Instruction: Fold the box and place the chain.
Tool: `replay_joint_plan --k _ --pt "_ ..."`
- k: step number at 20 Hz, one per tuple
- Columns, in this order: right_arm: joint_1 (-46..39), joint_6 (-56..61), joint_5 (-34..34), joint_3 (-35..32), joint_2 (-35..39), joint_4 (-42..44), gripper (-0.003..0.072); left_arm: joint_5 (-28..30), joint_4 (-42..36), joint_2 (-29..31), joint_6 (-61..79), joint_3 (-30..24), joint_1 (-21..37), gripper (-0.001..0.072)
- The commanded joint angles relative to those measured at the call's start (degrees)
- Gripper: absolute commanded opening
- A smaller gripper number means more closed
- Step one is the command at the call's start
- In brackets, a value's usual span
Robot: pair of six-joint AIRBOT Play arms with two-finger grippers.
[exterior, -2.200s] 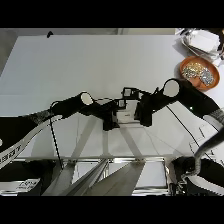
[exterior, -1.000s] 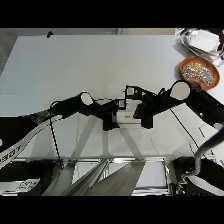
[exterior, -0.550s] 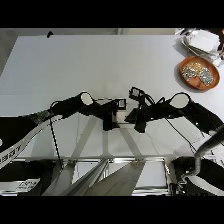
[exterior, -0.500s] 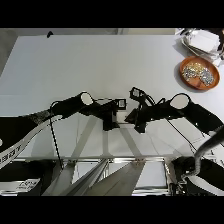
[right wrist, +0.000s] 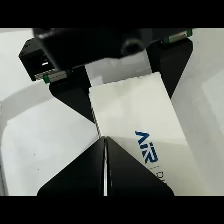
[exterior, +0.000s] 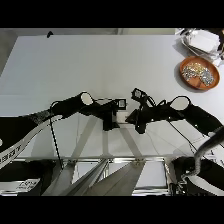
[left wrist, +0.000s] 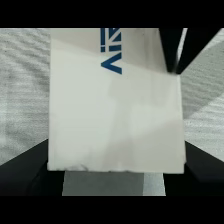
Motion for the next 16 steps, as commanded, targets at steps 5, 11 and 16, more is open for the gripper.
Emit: replay_joint_plan --k 5,11,16 --pt "0.0 -0.1 0.2 -0.4 -0.6 -1.6 0.0007 0.0 0.0 0.0 0.0 0.1 0.0 0.0314" --pt "0.0 -0.1 -0.8 -4.7 -0.6 -2.3 0.0007 0.0 0.0 0.0 0.0 0.1 0.0 0.0314" --pt "0.0 -0.5 -3.1 -5.6 -0.6 -1.0 0.0007 0.0 0.0 0.0 0.0 0.1 0.0 0.0314"
